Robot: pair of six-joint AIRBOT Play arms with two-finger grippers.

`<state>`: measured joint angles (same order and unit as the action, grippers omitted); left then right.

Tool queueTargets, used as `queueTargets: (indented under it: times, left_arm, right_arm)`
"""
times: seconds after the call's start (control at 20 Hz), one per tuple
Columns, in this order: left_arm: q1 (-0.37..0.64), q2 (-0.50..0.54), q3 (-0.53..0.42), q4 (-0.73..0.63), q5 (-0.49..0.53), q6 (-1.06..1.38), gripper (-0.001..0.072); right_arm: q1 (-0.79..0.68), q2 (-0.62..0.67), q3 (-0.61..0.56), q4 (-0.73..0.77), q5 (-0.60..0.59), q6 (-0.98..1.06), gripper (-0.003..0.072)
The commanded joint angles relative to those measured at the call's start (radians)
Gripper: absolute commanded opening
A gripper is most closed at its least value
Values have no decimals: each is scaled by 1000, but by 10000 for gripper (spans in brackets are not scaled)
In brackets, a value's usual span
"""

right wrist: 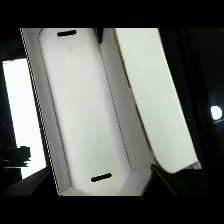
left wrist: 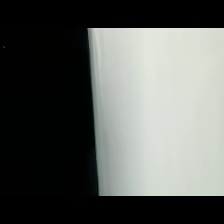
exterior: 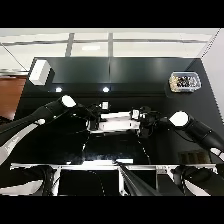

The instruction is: Fold the box and place the chain.

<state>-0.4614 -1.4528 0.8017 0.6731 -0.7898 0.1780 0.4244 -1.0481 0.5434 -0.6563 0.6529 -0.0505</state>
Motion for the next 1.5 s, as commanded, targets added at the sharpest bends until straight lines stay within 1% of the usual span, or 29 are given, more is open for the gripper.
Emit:
queueTargets:
  times: [0.0, 0.3, 0.5, 0.65, 0.85, 1.05, 1.35, 1.45]
  left_arm:
    - [0, -1, 0, 0, 0, 2, 25]
    - [0, -1, 0, 0, 0, 2, 25]
    - [0, -1, 0, -1, 0, 2, 25]
    - [0, -1, 0, -1, 0, 2, 25]
    - [0, -1, 0, 0, -2, 2, 25]
    - [0, -1, 0, 0, -5, 2, 25]
    - [0, -1, 0, 0, -3, 2, 25]
    - [0, -1, 0, 0, -3, 2, 25]
  right_arm:
    - [-1, -1, 12, -3, -23, -10, 712]
    - [-1, -1, 12, -6, -85, -10, 712]
    - [-1, -1, 12, -6, -47, -9, 712]
    - [-1, -5, 12, -5, 27, -10, 711]
    - [-1, -31, 12, 27, 40, -46, 712]
    - [-1, -73, 12, 101, 46, -124, 712]
    - [-1, -192, 12, 98, 31, -137, 711]
    - [-1, -205, 12, 98, 30, -153, 711]
